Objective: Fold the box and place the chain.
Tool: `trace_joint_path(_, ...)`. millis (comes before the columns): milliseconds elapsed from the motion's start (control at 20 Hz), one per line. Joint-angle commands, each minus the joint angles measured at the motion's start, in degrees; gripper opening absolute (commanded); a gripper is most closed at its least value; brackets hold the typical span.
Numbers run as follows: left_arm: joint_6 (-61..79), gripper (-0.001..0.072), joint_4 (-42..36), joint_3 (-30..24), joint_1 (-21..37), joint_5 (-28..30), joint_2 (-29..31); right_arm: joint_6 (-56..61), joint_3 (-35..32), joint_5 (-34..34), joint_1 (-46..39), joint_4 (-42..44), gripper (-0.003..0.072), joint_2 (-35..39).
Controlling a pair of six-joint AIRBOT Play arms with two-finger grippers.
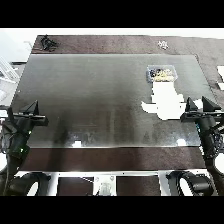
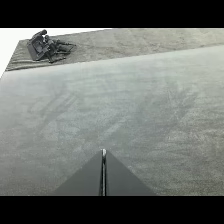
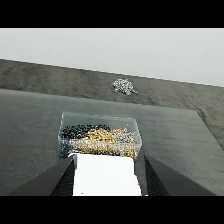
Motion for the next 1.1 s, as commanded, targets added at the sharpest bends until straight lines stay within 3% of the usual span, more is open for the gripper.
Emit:
trace_joint_path(0, 0.0, 0.0020, 0.0, 0.0, 0.0, 0.0, 0.0, 0.0, 0.0, 0.0, 0.1, 0.0, 0.0522, 0.0)
trace_joint_path(400, 0.0, 0.0020, 0.0, 0.0, 0.0, 0.0, 0.0, 0.0, 0.9, -0.5, -1.5, 0.0, 0.0512, -0.8)
trace_joint_path(600, 0.0, 0.0019, 0.0, 0.0, 0.0, 0.0, 0.0, 0.0, 8.9, 3.7, -13.2, 0.0, 0.0514, -14.6)
trace_joint_path(800, 0.0, 0.0020, 0.0, 0.0, 0.0, 0.0, 0.0, 6.7, 24.9, 30.9, -32.5, -1.1, 0.0515, -36.5)
trace_joint_path(1050, 0.0, 0.0019, 0.0, 0.0, 0.0, 0.0, 0.0, 35.7, 48.4, 62.1, -49.4, -25.0, 0.0571, -60.4)
